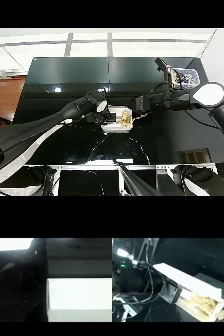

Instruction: Fold the box and place the chain.

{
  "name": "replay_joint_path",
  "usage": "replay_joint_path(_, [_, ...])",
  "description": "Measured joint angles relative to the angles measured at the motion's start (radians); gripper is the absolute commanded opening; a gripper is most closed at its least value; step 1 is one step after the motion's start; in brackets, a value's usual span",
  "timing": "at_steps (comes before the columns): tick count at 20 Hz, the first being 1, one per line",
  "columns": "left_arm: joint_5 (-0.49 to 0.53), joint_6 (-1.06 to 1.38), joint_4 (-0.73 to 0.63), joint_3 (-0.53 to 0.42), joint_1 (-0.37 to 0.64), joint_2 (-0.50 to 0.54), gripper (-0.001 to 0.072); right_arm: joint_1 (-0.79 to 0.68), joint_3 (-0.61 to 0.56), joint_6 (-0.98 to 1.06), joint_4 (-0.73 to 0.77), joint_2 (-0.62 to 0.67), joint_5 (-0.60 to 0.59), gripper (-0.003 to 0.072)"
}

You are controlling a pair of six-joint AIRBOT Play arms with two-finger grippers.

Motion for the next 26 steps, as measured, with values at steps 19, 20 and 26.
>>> replay_joint_path(19, [-0.002, 0.0, 0.0, 0.0, 0.0, 0.0, 0.0028, -0.059, -0.394, -1.198, -0.108, -0.055, -0.249, 0.072])
replay_joint_path(20, [-0.002, 0.0, 0.0, 0.0, 0.0, 0.0, 0.0028, -0.053, -0.397, -1.291, -0.075, -0.081, -0.259, 0.072])
replay_joint_path(26, [-0.002, 0.0, 0.0, 0.0, 0.0, 0.0, 0.0028, -0.039, -0.381, -1.635, 0.071, -0.21, -0.301, 0.072])
